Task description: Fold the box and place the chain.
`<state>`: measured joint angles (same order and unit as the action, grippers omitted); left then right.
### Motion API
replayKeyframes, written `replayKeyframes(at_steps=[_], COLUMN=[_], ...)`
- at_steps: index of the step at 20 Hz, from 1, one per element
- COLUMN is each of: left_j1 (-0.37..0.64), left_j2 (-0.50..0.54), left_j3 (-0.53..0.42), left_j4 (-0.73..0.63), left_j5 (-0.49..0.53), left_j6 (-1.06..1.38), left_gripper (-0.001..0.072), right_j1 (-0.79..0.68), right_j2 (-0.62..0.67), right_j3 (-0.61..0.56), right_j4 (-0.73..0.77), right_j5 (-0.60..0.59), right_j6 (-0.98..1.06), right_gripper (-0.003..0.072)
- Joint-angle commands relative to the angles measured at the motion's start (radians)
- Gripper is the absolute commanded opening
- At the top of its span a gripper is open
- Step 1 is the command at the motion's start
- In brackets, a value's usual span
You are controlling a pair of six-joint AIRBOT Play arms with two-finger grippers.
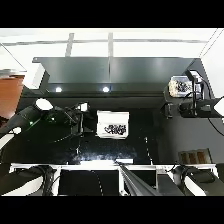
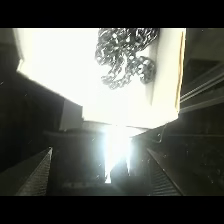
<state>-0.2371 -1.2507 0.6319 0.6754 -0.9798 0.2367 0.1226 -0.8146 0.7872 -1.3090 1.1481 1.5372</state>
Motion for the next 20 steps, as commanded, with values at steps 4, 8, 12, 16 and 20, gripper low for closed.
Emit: replayKeyframes(at_steps=[4,8,12,16,20], left_j1=[-0.014,-0.018,-0.019,-0.040,-0.055], left_j2=[-0.042,-0.079,-0.108,-0.118,-0.118], left_j3=[0.001,0.024,0.045,0.045,0.045], left_j4=[-0.035,-0.049,-0.097,-0.089,-0.089], left_j5=[-0.055,-0.038,-0.058,-0.094,-0.094], left_j6=[0.135,0.135,0.135,0.135,0.135], left_gripper=[0.0686,0.0686,0.0686,0.0686,0.0686], right_j1=[0.001,0.001,0.001,0.001,0.001], right_j2=[0.000,0.001,0.000,0.000,0.000], right_j3=[0.000,0.000,0.000,0.000,0.000], right_j4=[0.000,0.000,0.000,0.000,-0.001], right_j5=[-0.001,-0.001,-0.001,-0.002,-0.004], right_j6=[0.001,0.002,0.015,0.015,0.015], right_gripper=[0.0704,0.0703,0.0704,0.0703,0.0703])
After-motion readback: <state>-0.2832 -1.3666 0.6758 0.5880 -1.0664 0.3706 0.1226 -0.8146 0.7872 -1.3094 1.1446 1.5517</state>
